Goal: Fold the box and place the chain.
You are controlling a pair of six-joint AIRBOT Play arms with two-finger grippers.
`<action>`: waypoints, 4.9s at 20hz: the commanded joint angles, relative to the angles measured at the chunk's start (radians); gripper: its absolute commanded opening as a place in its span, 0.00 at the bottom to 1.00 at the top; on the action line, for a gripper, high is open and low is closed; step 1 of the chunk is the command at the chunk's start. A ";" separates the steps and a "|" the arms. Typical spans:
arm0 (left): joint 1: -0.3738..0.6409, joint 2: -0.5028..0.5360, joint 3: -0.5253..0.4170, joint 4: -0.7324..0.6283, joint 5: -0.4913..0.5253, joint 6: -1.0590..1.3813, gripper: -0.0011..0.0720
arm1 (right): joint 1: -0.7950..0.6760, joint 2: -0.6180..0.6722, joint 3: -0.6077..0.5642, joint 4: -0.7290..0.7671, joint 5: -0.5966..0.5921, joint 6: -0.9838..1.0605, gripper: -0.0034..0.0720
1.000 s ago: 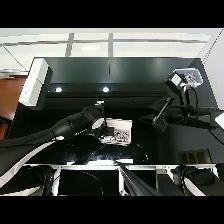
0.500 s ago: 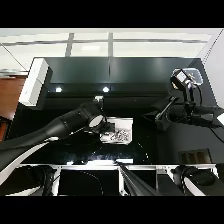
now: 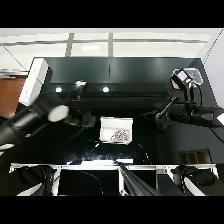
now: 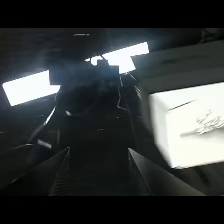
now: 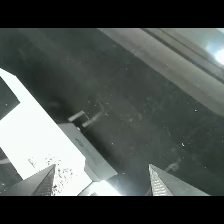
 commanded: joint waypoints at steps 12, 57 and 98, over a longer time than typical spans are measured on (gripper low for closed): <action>0.297 0.032 -0.450 -0.995 0.337 2.235 0.99 | 0.000 0.000 0.000 0.003 0.023 0.003 0.91; 0.216 -0.201 -0.390 -1.072 0.332 2.335 0.65 | 0.175 -0.287 -0.003 0.034 -0.066 -0.205 0.98; 0.216 -0.201 -0.390 -1.072 0.332 2.335 0.65 | 0.340 -0.377 -0.029 0.057 -0.063 -0.378 0.75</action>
